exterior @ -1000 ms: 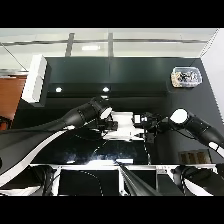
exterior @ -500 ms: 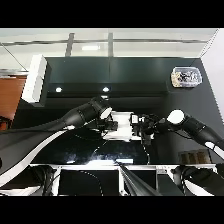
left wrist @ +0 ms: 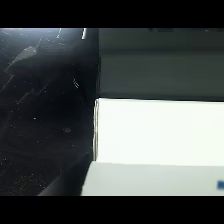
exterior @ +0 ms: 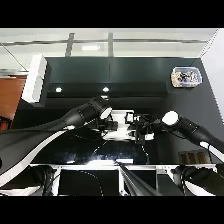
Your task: Fold the box and place the chain.
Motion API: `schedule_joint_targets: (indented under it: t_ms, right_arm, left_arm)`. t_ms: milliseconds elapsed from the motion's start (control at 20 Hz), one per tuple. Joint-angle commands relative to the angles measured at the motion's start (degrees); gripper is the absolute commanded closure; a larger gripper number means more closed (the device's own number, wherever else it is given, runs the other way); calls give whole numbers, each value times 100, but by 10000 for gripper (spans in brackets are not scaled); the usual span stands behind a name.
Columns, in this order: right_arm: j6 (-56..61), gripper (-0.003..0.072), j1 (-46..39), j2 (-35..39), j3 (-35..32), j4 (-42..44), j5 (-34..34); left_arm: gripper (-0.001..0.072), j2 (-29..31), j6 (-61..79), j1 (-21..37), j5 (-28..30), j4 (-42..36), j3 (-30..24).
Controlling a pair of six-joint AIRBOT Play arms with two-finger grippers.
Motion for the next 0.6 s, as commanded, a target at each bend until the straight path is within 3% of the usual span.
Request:
schedule_joint_targets:
  t_ms: [0, 50, 100, 150, 200, 250, 350, 550]
  right_arm:
    - [240, 275, 11, -13, 2, 2, -116]
    - [278, 479, -13, -13, 2, -4, -105]
    - [278, 440, -33, -13, 2, -4, -120]
    - [278, 301, -33, -13, 2, 0, -173]
    - [280, 365, -33, -13, 4, -13, -168]
    - [278, 597, -33, -7, 4, -50, -168]
    - [557, 680, -59, 76, 4, -262, -168]
    - [3174, 672, -855, 896, 7, -1486, 444]
  left_arm:
    - [682, -2, 0, 4, 15, -2, 4]
    - [682, -2, 0, 4, 15, -2, 4]
    - [682, -2, 0, 4, 15, -2, 4]
    - [682, -2, 0, 4, 15, -2, 4]
    - [682, -2, 0, 4, 15, -2, 4]
    - [682, -2, 0, 4, 15, -2, 4]
    - [682, -2, 0, 4, 15, -2, 4]
    - [681, -2, 0, 4, 4, -2, 4]
